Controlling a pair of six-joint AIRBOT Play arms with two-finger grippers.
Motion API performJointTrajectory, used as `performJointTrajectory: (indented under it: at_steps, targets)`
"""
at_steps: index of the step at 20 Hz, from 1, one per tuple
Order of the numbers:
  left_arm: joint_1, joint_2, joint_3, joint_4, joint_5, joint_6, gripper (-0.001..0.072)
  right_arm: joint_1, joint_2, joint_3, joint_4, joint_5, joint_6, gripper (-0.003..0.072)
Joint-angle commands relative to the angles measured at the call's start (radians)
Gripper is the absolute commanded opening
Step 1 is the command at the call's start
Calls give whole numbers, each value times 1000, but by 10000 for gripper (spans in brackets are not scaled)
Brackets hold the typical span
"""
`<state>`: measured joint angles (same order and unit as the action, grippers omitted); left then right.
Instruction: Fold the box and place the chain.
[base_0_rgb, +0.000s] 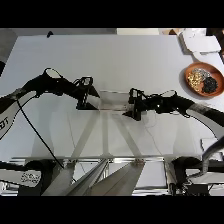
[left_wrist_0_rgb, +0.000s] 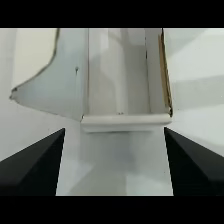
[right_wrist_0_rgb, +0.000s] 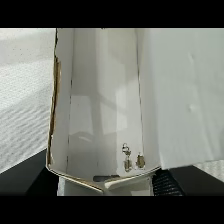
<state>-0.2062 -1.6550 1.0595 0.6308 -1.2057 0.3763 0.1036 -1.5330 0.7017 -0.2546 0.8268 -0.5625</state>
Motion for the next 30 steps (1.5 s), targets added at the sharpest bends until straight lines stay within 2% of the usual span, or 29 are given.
performJointTrajectory:
  at_steps: [1, 7, 17, 18, 20, 21, 30]
  targets:
    - [-16, -13, 0, -15, 3, 5, 701, 0, 0, 0, 0, 0, 0, 516]
    - [-46, -59, 0, -18, -1, 10, 700, 0, 0, 0, 0, 0, 0, 516]
    - [-66, -101, 0, -36, 54, 16, 688, 0, 0, 0, 0, 0, 0, 516]
    - [-66, -101, 0, -35, 54, 16, 622, 0, 0, 0, 0, 0, 0, 516]
    - [-66, -101, 0, -35, 51, 16, 358, 0, 0, 0, 0, 0, 0, 516]
    - [-66, -101, 0, -32, 49, 17, 249, 0, 0, 0, 0, 0, 0, 516]
    - [-72, -101, 0, -25, 50, 16, 255, 0, -1, 0, 0, 0, 0, 516]
